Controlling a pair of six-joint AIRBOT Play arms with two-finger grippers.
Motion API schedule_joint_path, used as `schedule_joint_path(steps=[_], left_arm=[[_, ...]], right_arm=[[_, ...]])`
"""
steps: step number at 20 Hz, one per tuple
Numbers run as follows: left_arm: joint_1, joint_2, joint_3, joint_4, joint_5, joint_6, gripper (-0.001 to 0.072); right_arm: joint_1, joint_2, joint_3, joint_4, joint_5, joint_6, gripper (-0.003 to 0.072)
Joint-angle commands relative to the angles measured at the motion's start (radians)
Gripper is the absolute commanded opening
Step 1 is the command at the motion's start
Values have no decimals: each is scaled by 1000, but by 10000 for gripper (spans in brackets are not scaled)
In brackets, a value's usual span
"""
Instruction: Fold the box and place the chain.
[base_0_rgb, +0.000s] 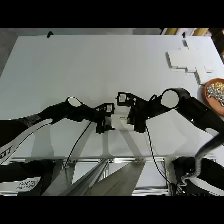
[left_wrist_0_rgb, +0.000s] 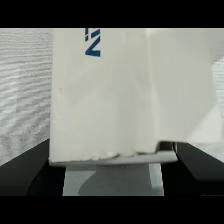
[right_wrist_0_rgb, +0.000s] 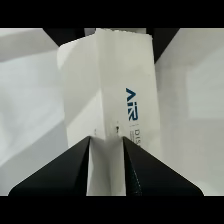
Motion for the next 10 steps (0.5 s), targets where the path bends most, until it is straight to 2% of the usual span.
schedule_joint_path(steps=[1,3,5,10], left_arm=[[0,0,0,0,0,0,36],[0,0,0,0,0,1,36],[0,0,0,0,0,1,36],[0,0,0,0,0,1,36]], right_arm=[[13,2,-4,-40,-31,-3,237],[13,2,-4,-40,-35,-3,231],[13,2,-4,-40,-35,-3,169],[13,2,-4,-39,-43,-3,153]])
